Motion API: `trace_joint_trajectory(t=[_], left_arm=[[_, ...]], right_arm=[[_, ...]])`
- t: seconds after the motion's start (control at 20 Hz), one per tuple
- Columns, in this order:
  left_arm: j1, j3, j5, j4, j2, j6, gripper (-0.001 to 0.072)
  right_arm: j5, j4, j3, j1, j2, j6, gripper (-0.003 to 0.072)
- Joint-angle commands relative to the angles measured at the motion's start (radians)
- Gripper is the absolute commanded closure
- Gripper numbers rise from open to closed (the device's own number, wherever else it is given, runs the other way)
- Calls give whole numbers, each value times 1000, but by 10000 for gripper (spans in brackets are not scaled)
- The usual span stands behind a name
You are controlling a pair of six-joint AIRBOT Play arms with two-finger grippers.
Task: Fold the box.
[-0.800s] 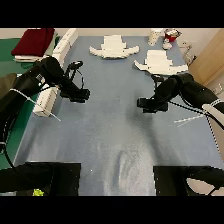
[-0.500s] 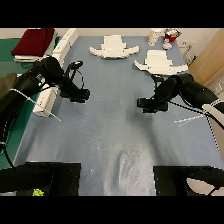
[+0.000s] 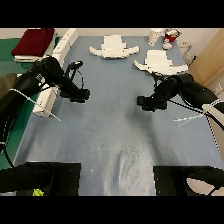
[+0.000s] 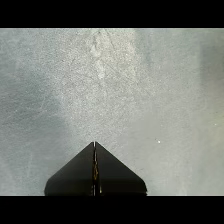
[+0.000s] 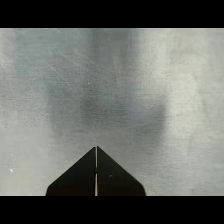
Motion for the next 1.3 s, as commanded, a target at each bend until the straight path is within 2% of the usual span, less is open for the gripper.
trace_joint_trajectory(t=[0.0, 0.05, 0.1, 0.15, 0.2, 0.25, 0.3, 0.4, 0.5, 0.7, 0.95, 1.1, 1.25], left_arm=[[0, 1, 0, 0, 0, 0, 698], [0, 1, 0, 0, 0, 0, 698], [0, 1, 0, 0, 0, 0, 698], [0, 1, 0, 0, 0, 0, 698], [0, 1, 0, 0, 0, 0, 697], [0, 1, 0, 0, 0, 0, 698], [0, 1, 0, 0, 0, 0, 698], [0, 1, 0, 0, 0, 0, 698], [0, 1, 0, 0, 0, 0, 697], [0, 1, 0, 0, 0, 0, 697], [0, 1, 0, 0, 0, 0, 697], [0, 1, 0, 0, 0, 0, 698], [0, 1, 0, 0, 0, 0, 698]], right_arm=[[0, 42, 1, 0, -1, 35, 680], [-32, 72, 1, 0, -4, 93, 675], [-67, 103, 1, 0, -14, 138, 614], [-97, 134, 1, 0, -24, 142, 484], [-118, 142, 1, 0, -35, 142, 322], [-115, 138, 1, -1, -44, 129, 259], [-83, 127, 1, -14, -51, 107, 237], [-9, 107, 7, -69, -53, 99, 238], [10, 116, 58, -165, -58, 87, 238], [-37, 116, 274, -402, -119, -79, 238], [-61, 186, 612, -649, -398, -225, 238], [-58, 199, 811, -704, -592, -259, 239], [-47, 262, 961, -717, -745, -277, 241]])
